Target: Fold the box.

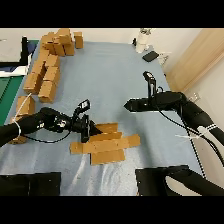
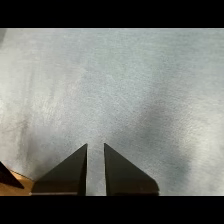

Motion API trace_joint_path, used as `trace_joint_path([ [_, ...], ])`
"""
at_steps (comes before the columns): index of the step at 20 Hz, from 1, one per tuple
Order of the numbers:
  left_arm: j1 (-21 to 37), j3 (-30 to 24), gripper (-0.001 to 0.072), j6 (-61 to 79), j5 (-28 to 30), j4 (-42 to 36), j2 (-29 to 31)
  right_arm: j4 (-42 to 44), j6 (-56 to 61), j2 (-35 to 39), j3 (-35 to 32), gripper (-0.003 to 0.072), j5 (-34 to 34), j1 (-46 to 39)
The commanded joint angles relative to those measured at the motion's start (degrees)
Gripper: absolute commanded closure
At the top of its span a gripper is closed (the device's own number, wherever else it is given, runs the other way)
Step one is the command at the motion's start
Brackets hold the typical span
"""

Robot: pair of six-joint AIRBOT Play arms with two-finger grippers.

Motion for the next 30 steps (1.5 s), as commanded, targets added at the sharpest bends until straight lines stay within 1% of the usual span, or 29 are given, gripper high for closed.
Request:
trace_joint_path([
  [1,0.04,0.07,0.0453,-0.11,-0.42,1.42,0.26,0.02,-0.02,-0.04,0.02,0.0528,0.02,0.07],
  [2,0.04,0.07,0.0415,-0.09,-0.44,1.42,0.37,0.02,-0.02,-0.04,0.02,0.0528,0.02,0.07],
  [3,0.04,0.07,0.0464,-0.13,-0.44,1.42,0.37,0.02,-0.02,-0.04,0.02,0.0528,0.02,0.07],
  [4,0.02,0.07,0.0475,-0.17,-0.48,1.42,0.37,0.02,-0.02,-0.04,0.02,0.0528,0.02,0.07],
  [10,0.04,1.57,0.0479,-0.15,-1.95,1.44,1.29,0.04,-0.02,-0.04,0.02,0.0528,0.0,0.07],
  [11,0.09,1.73,0.06,-0.22,-1.77,2.08,1.57,0.02,-0.02,-0.04,0.02,0.0528,0.0,0.07],
  [12,0.13,1.73,0.0697,-0.5,-1.55,3.15,1.79,0.02,-0.02,-0.04,0.02,0.0528,0.02,0.07],
  [15,-0.31,1.73,0.0696,-3.06,-1.36,6.71,1.81,0.02,-0.02,-0.04,0.02,0.0528,0.02,0.07],
  [16,-0.44,1.73,0.0696,-3.06,-1.31,6.58,1.79,0.04,-0.02,-0.04,0.02,0.0528,0.04,0.07],
  [17,-0.61,1.73,0.0696,-2.97,-0.33,5.49,1.81,0.02,-0.02,-0.04,0.02,0.0528,0.04,0.07],
  [20,-0.7,1.73,0.0696,0.98,1.97,-1.6,1.95,0.04,0.0,-0.04,0.02,0.0528,0.04,0.07],
  [25,-3.48,1.66,0.0696,2.4,9.11,0.09,5.51,0.09,0.0,-0.04,0.02,0.0528,0.07,0.07],
  [30,-5.31,0.26,0.0696,3.87,10.47,0.22,5.62,0.09,-0.02,-0.07,0.02,0.0528,0.04,0.07],
])
